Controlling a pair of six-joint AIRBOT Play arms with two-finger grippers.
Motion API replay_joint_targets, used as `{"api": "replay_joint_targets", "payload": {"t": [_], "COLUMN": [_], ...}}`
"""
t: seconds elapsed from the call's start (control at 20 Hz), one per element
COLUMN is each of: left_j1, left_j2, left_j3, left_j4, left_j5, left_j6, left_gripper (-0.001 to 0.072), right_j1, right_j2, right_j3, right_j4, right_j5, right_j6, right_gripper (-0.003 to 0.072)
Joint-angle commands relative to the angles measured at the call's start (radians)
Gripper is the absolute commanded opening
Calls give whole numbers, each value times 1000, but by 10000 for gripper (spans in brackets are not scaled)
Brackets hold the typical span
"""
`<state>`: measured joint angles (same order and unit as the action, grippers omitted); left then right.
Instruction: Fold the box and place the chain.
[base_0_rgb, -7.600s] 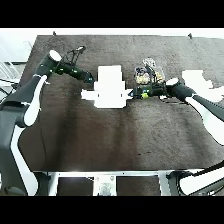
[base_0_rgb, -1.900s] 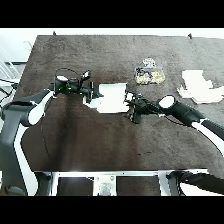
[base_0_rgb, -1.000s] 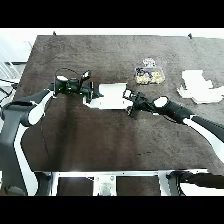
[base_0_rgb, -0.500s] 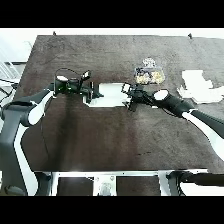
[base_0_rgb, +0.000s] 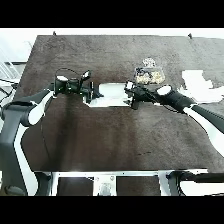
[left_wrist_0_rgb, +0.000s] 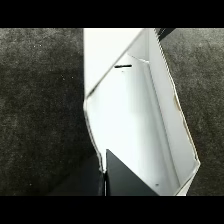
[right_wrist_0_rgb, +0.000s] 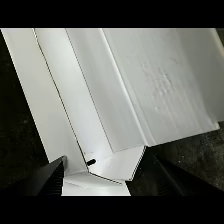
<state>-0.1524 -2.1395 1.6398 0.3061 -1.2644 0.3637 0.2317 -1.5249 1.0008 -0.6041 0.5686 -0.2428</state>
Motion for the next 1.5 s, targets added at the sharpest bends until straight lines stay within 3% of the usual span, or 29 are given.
{"api": "replay_joint_targets", "payload": {"t": [0.0, 0.2, 0.7, 0.95, 1.45], "left_j1": [0, 0, 0, 0, 0], "left_j2": [1, 1, 1, 1, 1], "left_j3": [0, 0, 0, 0, 0], "left_j4": [0, 0, 0, 0, 0], "left_j5": [0, 0, 0, 0, 0], "left_j6": [0, 0, 0, 0, 0], "left_gripper": [18, 18, 18, 18, 18], "right_j1": [-32, -79, -114, -136, -141], "right_j2": [-28, -86, -256, -311, -413], "right_j3": [29, 94, 252, 283, 378], "right_j4": [42, 72, 97, 197, 181], "right_j5": [71, 207, 414, 478, 622], "right_j6": [-32, -32, -117, -225, -238], "right_gripper": [617, 617, 617, 617, 617]}}
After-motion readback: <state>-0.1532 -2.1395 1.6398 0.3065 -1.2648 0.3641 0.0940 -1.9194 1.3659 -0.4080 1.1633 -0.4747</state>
